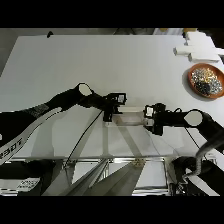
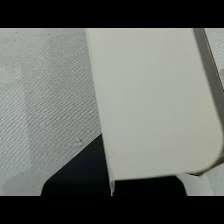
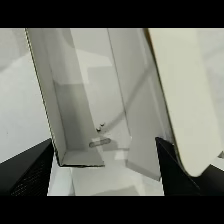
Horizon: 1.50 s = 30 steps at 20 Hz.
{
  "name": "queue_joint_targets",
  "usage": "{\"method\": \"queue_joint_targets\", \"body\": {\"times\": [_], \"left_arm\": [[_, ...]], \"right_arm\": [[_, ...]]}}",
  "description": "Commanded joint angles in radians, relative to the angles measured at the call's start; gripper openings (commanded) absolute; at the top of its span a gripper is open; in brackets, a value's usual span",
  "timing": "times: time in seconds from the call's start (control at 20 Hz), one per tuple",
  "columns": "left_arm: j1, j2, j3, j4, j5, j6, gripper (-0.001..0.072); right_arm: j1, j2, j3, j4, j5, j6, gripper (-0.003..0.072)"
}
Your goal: Fold the box and place the chain.
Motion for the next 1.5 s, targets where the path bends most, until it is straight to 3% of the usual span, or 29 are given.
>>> {"method": "queue_joint_targets", "body": {"times": [0.0,0.4,1.1,1.35,1.45], "left_arm": [[0.000,0.000,0.000,0.001,0.000,0.001,0.0012],[0.000,0.000,0.000,0.001,-0.001,0.001,0.0012],[0.000,0.000,0.000,0.001,-0.003,0.001,0.0012],[0.000,0.000,0.000,0.001,-0.003,0.001,0.0012],[0.000,0.000,0.000,0.001,-0.003,0.001,0.0012]], "right_arm": [[-0.011,-0.005,0.000,0.005,0.017,-0.034,0.0694],[-0.011,0.057,0.000,-0.031,0.050,0.044,0.0693],[0.001,0.070,0.000,0.003,-0.047,0.012,0.0693],[-0.100,0.015,0.000,0.227,0.099,-0.301,0.0679],[-0.140,-0.016,0.000,0.267,0.106,-0.378,0.0679]]}}
